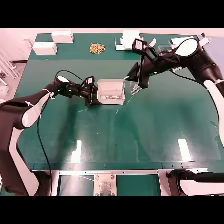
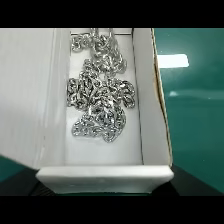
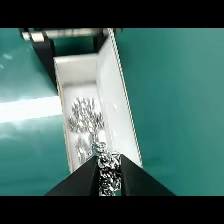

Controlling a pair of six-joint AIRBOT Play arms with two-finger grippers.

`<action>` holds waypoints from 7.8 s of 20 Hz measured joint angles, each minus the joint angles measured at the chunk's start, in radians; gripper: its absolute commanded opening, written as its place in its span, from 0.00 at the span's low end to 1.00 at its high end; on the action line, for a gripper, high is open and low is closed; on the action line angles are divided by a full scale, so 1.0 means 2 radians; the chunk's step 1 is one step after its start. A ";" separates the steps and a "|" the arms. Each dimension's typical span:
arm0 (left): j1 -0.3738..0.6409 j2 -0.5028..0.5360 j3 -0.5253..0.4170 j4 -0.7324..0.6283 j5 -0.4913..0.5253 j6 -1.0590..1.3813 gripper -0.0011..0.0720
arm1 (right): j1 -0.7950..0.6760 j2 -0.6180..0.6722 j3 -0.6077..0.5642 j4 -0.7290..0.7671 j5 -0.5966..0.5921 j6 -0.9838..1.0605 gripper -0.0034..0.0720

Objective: Fold the box and place the chain.

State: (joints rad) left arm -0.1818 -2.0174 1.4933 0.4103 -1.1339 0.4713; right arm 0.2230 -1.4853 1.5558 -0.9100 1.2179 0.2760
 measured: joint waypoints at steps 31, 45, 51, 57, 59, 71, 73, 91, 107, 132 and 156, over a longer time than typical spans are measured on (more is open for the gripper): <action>0.000 0.000 0.000 0.000 0.000 0.000 0.59 | 0.092 -0.083 0.016 0.022 -0.131 -0.011 0.05; 0.000 0.000 0.000 0.000 0.000 0.000 0.59 | 0.039 -0.087 0.002 0.021 -0.058 -0.001 0.83; 0.000 0.000 0.000 0.000 0.000 0.000 0.59 | -0.040 -0.095 -0.035 0.023 -0.027 -0.058 0.83; 0.000 0.000 0.000 0.000 0.000 0.000 0.59 | -0.056 -0.167 -0.049 0.059 -0.039 -0.154 0.83; 0.000 0.000 0.000 0.000 0.000 0.000 0.59 | -0.053 -0.182 -0.050 0.062 -0.050 -0.176 0.83; 0.000 0.000 0.000 0.000 0.000 0.000 0.59 | -0.041 -0.202 -0.047 0.067 -0.082 -0.218 0.05; 0.000 0.000 0.000 0.000 0.001 0.000 0.59 | -0.043 -0.197 -0.040 0.066 -0.078 -0.202 0.05; 0.000 0.000 0.000 0.000 0.000 0.000 0.59 | 0.001 -0.047 -0.021 0.096 0.008 -0.091 0.05; 0.000 0.000 0.000 0.000 0.000 0.000 0.59 | 0.016 -0.072 0.025 0.107 -0.045 -0.100 0.43; 0.000 0.000 0.000 0.000 0.000 0.000 0.59 | 0.012 -0.174 0.046 0.111 0.036 -0.051 0.44; 0.000 0.000 0.000 0.000 0.000 0.000 0.59 | 0.021 -0.180 0.054 0.093 0.049 -0.033 0.56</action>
State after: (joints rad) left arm -0.1825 -2.0178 1.4933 0.4103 -1.1343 0.4713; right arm 0.2653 -1.8458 1.6646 -0.7231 1.3167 0.2104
